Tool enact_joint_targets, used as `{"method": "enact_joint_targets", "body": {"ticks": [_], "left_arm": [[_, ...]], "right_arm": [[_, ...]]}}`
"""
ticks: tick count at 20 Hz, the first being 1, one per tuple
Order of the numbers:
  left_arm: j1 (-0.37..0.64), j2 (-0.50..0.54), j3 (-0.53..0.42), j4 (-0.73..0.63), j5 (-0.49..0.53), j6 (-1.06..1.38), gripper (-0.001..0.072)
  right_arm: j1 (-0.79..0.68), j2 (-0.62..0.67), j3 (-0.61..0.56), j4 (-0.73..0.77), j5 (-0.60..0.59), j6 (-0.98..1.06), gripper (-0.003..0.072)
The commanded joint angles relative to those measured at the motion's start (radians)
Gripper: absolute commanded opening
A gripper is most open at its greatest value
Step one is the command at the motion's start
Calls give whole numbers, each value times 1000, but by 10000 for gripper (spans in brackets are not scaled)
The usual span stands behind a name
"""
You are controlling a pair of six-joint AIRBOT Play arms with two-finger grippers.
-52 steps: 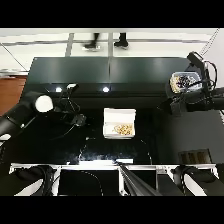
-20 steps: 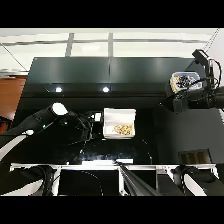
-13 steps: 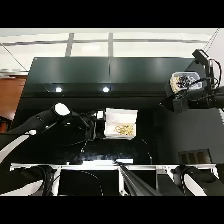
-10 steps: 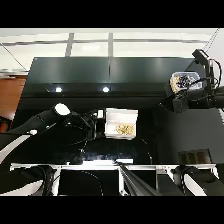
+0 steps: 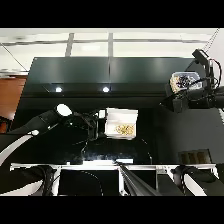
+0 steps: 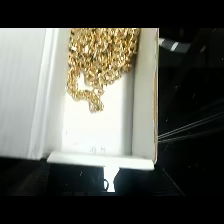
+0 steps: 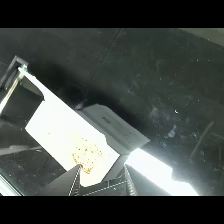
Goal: Fold the box and place the chain.
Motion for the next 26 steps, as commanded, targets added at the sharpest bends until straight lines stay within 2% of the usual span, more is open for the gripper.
{"method": "enact_joint_targets", "body": {"ticks": [1,10,12,13,14,15,18,22,26], "left_arm": [[-37,-2,1,-23,40,18,710],[-38,-2,-1,18,47,13,704],[-37,-4,-2,24,47,12,675],[-37,-4,-2,24,48,13,551],[-38,-4,-2,24,47,13,449],[-38,-4,-2,23,47,13,444],[-37,-4,-2,23,48,13,444],[-38,-4,-2,23,48,13,444],[-38,-4,-2,23,47,13,445]], "right_arm": [[0,1,0,1,0,0,339],[0,0,-2,-27,-10,-14,339],[1,0,-10,-26,-47,-14,339],[2,0,-19,-26,-75,-14,341],[4,0,-39,-26,-110,-13,464],[11,-3,-62,-26,-140,-13,717],[55,-80,-94,-29,-193,-13,720],[138,-254,-93,14,-383,-40,720],[234,-377,-93,73,-369,-286,719]]}}
